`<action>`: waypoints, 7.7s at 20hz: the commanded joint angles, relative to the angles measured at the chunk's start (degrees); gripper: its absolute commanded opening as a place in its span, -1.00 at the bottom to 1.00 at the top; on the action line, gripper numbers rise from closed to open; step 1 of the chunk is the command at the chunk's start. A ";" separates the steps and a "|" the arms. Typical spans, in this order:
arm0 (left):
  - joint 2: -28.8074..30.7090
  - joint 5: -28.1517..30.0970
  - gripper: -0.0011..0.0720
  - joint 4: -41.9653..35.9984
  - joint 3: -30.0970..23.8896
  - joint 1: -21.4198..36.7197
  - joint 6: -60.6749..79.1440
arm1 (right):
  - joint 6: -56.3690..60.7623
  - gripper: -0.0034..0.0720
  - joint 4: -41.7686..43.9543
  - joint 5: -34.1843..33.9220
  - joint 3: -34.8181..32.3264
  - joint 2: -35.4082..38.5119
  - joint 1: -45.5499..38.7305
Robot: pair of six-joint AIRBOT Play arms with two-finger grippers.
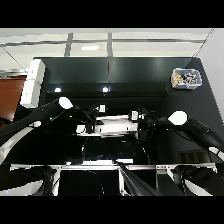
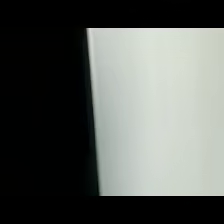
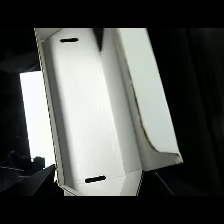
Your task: Fold the box and place the chain.
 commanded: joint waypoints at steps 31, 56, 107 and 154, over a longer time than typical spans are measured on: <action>0.02 -1.18 -0.90 4.52 2.05 -0.15 -4.22 | -2.58 0.96 0.98 -1.84 2.69 -13.18 2.27; 0.02 -1.14 -0.89 4.33 2.05 -0.15 -4.22 | 0.37 0.77 -2.95 -2.27 3.41 -13.99 4.07; 13.33 -10.58 -0.90 6.01 7.32 12.09 -44.94 | 1.73 -0.11 -3.37 -1.90 3.41 -13.99 4.07; 5.97 0.92 -0.57 -15.45 -9.49 3.78 4.59 | 1.88 -0.11 -4.00 -4.61 3.39 -14.03 4.07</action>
